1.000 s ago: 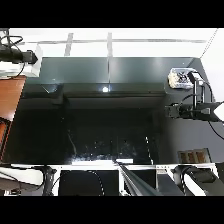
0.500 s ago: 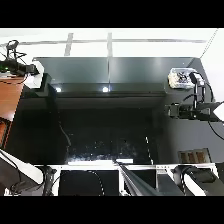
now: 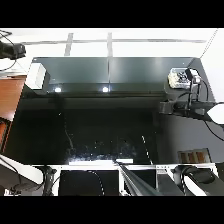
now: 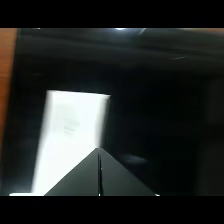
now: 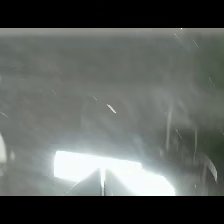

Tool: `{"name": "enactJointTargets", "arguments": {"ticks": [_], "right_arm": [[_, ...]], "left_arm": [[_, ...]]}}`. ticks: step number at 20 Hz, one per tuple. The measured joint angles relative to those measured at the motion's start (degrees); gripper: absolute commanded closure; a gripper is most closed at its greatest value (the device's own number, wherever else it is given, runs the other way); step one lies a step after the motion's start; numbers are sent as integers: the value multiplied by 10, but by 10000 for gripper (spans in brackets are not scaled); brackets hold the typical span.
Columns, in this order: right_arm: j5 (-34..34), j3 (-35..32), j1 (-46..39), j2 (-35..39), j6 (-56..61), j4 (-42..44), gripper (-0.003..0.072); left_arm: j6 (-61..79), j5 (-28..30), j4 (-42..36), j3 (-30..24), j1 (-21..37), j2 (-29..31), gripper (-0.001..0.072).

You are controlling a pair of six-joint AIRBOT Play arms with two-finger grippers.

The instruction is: Fold the box and place the chain.

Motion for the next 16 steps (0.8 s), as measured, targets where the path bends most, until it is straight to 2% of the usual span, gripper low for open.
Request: {"name": "enactJointTargets", "arguments": {"ticks": [3, 5, 8, 12, 14, 16], "right_arm": [[-83, 0, 55, -3, -12, -5, 663], [-129, 0, 87, -12, -17, -14, 663], [-165, 0, 109, -39, -21, -36, 663], [-166, 0, 96, -103, -21, -73, 662], [-162, 0, 74, -130, -20, -90, 662], [-157, 0, 53, -145, -20, -101, 662]], "left_arm": [[-15, -27, -33, -64, -29, 89, 683], [-19, -16, -37, -140, -66, 169, 683], [-21, 56, -36, -314, -138, 321, 683], [-43, 189, 7, -619, -235, 524, 680], [-65, 230, 19, -741, -255, 595, 679], [-80, 256, 29, -823, -264, 645, 679]]}}
